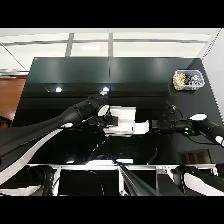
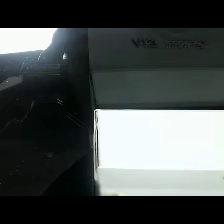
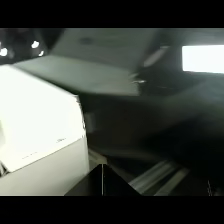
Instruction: Fold the box and place the chain.
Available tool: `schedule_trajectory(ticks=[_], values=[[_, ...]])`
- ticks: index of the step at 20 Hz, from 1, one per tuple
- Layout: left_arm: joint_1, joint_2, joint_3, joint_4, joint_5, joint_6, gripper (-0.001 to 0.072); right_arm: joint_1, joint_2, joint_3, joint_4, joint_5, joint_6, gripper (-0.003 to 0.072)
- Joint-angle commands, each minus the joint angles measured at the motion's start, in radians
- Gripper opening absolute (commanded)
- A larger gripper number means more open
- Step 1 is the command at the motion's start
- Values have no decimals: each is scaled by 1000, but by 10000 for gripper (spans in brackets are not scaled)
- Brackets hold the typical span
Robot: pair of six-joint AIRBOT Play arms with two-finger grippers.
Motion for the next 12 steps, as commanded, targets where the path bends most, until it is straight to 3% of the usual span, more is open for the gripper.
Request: schedule_trajectory(ticks=[1, 2, 3, 4, 5, 8, 9, 10, 12], values=[[0, 0, 0, 2, -5, 0, 26, 90, -13, 63, 39, 20, -41, 15], [0, 0, 0, 5, -12, 8, 26, 94, -13, 90, 35, 24, -37, 41], [-1, 0, 0, 6, -14, 8, 26, 95, -13, 111, 37, 48, -26, 296], [0, 0, 0, 6, -14, 7, 26, 95, -13, 126, 37, 87, -25, 604], [0, 0, 0, 6, -13, 7, 26, 95, -13, 134, 37, 124, -22, 642], [0, 0, 0, 6, -2, 7, 26, 103, -13, 136, 37, 143, 47, 626], [0, 0, 0, 6, -2, 7, 26, 120, -13, 139, 37, 130, 56, 591], [0, 0, 0, 6, -2, 7, 26, 139, -13, 145, 36, 122, 60, 470], [0, 0, 0, 6, -2, 7, 26, 185, -13, 161, 26, 90, 95, 442]])
